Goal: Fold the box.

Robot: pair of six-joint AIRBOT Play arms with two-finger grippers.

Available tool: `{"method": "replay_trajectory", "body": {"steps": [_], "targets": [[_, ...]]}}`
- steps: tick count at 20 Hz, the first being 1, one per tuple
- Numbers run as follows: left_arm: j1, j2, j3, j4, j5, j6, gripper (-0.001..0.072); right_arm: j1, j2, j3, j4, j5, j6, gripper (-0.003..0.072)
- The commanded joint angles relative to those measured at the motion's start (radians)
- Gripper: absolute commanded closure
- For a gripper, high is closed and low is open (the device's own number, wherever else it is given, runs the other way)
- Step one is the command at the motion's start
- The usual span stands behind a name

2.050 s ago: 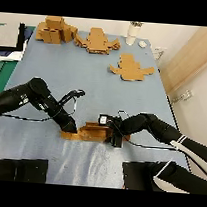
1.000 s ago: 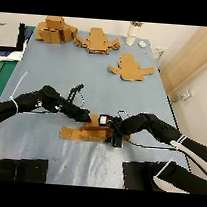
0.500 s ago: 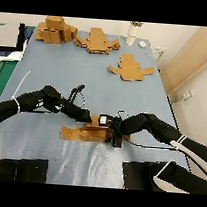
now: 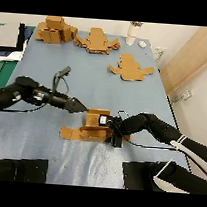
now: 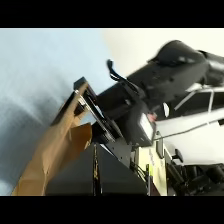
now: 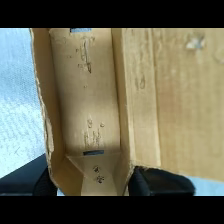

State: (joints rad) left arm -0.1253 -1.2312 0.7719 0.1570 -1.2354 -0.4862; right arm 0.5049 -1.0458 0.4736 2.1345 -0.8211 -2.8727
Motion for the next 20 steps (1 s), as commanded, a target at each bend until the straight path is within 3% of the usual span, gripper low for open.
{"method": "replay_trajectory", "body": {"steps": [1,5,10,12,18,19,20], "targets": [[0.078,0.112,-0.042,0.083,-0.095,0.122,0.07,0.0,0.0,0.001,0.0,0.0,0.0,0.0173],[0.05,0.198,-0.069,0.217,-0.063,0.241,0.0699,0.0,0.0,0.001,0.0,0.0,0.0,0.0173],[-0.113,0.227,-0.073,0.298,0.157,0.435,0.0684,0.0,0.0,0.001,0.0,0.0,0.0,0.0173],[-0.124,0.218,-0.13,0.209,0.237,0.505,0.0161,0.0,0.0,0.001,0.0,0.0,0.0,0.0173],[-0.124,0.209,-0.331,0.179,0.422,0.835,0.0158,0.0,0.0,0.001,0.0,0.0,0.0,0.0173],[-0.125,0.209,-0.344,0.179,0.437,0.858,0.0039,0.0,0.0,0.001,0.0,0.0,0.0,0.0173],[-0.125,0.208,-0.35,0.18,0.448,0.864,0.0013,0.0,0.0,0.001,0.0,0.0,0.0,0.0173]]}}
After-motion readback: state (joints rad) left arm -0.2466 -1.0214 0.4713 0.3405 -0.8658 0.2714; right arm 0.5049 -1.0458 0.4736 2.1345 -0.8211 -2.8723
